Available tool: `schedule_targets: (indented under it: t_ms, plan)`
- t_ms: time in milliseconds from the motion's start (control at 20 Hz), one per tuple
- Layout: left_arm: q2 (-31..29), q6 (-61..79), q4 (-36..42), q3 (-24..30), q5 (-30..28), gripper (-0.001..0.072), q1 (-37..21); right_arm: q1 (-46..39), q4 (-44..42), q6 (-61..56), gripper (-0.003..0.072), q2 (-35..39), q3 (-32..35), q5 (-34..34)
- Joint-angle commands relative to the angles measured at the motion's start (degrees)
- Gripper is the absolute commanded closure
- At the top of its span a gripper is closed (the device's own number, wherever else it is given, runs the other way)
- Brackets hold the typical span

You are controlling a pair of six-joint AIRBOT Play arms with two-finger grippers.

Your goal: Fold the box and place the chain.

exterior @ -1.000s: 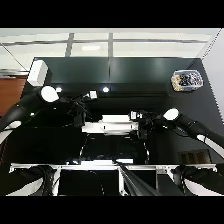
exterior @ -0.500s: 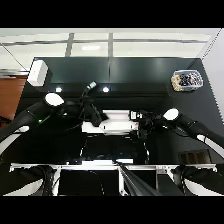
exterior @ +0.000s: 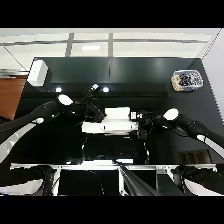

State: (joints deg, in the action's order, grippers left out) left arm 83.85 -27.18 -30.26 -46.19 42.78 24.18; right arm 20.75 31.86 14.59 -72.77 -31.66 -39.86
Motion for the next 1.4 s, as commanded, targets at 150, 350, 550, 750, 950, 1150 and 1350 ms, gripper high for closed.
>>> schedule_targets:
  t_ms: [150,350,550,750,950,1150,1350]
  plan:
    - [-3.13,-3.48,-7.98,-6.95,7.89,0.0685,-1.46,0.07,-0.07,-0.02,0.0268,-0.02,0.02,0.07]
    - [-13.66,-4.85,-6.56,-0.15,8.68,0.0683,-7.02,0.07,-0.07,-0.02,0.0268,-0.02,0.02,0.07]
    - [-16.9,20.2,-2.05,10.62,19.15,0.0432,-8.61,0.07,-0.07,-0.02,0.0268,-0.02,0.02,0.07]
    - [-16.85,24.2,-12.81,12.41,6.97,-0.0003,-4.57,0.07,-0.07,-0.02,0.0267,-0.02,0.02,0.07]
    - [-16.83,28.68,-16.37,12.41,-0.92,0.0015,0.57,0.07,-0.07,-0.02,0.0268,-0.02,0.02,0.07]
    - [-16.79,28.61,-14.88,12.41,-2.62,0.002,4.11,0.07,-0.07,-0.02,0.0268,-0.02,0.02,0.07]
    - [-16.79,28.65,-9.46,12.41,-3.54,0.0283,4.98,0.07,-0.07,-0.02,0.0267,-0.02,0.02,0.07]
